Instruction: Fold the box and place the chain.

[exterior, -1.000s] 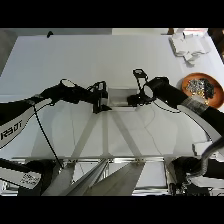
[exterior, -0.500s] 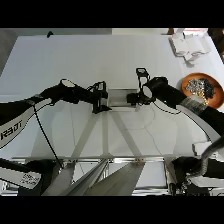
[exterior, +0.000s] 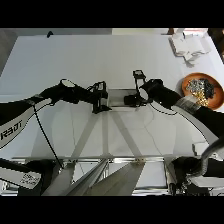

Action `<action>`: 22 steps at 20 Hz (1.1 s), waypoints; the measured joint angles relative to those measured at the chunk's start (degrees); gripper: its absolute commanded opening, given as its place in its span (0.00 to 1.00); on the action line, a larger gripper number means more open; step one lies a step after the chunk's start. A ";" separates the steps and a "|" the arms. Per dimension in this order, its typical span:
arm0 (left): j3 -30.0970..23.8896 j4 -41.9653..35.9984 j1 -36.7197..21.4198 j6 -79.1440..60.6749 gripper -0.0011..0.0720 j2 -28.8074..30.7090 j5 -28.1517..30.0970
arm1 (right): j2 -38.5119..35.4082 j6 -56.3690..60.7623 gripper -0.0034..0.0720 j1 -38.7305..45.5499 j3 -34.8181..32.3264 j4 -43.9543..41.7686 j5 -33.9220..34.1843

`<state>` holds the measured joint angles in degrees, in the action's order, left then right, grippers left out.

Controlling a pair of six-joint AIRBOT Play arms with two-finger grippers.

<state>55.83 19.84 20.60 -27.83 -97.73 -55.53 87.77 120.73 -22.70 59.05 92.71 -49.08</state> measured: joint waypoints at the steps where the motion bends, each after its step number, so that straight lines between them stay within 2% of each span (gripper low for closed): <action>1: -0.02 -0.04 0.00 0.00 0.50 0.00 0.00 | 0.17 0.61 0.09 -0.02 0.02 -0.26 0.52; 2: -0.02 -0.15 0.00 0.26 0.50 0.00 -0.11 | 0.28 1.42 0.06 -0.04 0.07 -0.04 0.35; 6: 0.00 -0.15 0.00 0.11 0.50 0.00 -0.07 | 0.55 1.95 0.06 -0.02 0.09 -0.09 0.68; 7: 0.00 -0.13 0.00 0.07 0.50 0.00 0.00 | 0.57 2.05 0.13 -0.02 0.09 -0.07 0.85; 8: 0.00 -0.07 0.00 -0.02 0.50 0.00 0.15 | 0.59 2.01 0.36 -0.02 0.07 -0.04 1.11; 9: 0.00 0.04 -0.04 -0.07 0.50 0.00 0.22 | 0.57 1.90 0.50 -0.02 0.04 0.31 1.22; 14: 0.00 0.07 0.02 -0.04 0.50 0.00 0.00 | -2.27 2.05 0.49 -0.07 0.02 -0.13 1.25; 22: -0.02 0.09 0.02 -0.02 0.50 0.00 0.02 | -16.81 -1.68 0.49 2.95 0.04 0.98 -6.69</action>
<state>55.81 19.92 20.62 -27.86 -97.73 -55.51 70.96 119.04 -19.75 59.09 93.69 -55.77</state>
